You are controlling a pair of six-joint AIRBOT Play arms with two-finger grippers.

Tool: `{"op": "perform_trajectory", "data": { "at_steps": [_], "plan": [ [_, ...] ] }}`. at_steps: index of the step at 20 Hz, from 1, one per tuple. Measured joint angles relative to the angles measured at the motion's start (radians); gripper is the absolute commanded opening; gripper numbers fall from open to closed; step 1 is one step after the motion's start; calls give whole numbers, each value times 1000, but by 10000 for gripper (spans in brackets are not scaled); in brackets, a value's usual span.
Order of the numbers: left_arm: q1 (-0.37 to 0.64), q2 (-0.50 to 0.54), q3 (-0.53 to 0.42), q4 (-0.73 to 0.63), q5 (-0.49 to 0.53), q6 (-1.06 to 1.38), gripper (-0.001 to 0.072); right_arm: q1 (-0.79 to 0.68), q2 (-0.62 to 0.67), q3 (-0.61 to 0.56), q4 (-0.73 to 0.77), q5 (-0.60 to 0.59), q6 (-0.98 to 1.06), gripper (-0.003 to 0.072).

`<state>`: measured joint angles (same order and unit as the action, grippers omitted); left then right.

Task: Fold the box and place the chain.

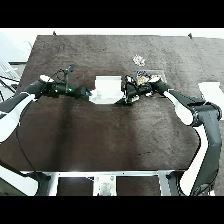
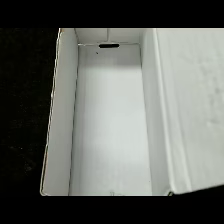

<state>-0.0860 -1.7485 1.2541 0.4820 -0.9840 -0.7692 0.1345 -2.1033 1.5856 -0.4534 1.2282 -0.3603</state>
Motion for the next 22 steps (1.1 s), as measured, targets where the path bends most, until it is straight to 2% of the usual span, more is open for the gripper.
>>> {"op": "perform_trajectory", "data": {
  "at_steps": [11, 16, 18, 22],
  "plan": [
    [-5, 0, 0, -61, -31, -31, 365, 0, 0, 0, 0, 0, 0, 589],
    [-18, 0, 23, -38, -48, -109, 363, 0, 0, 0, 0, 0, 0, 588],
    [-29, 0, 45, 3, -53, -164, 222, 0, 0, 0, 0, 0, 0, 588],
    [-55, 0, 89, 98, -56, -282, 219, 0, 0, 0, 0, 0, 0, 588]
  ]
}}
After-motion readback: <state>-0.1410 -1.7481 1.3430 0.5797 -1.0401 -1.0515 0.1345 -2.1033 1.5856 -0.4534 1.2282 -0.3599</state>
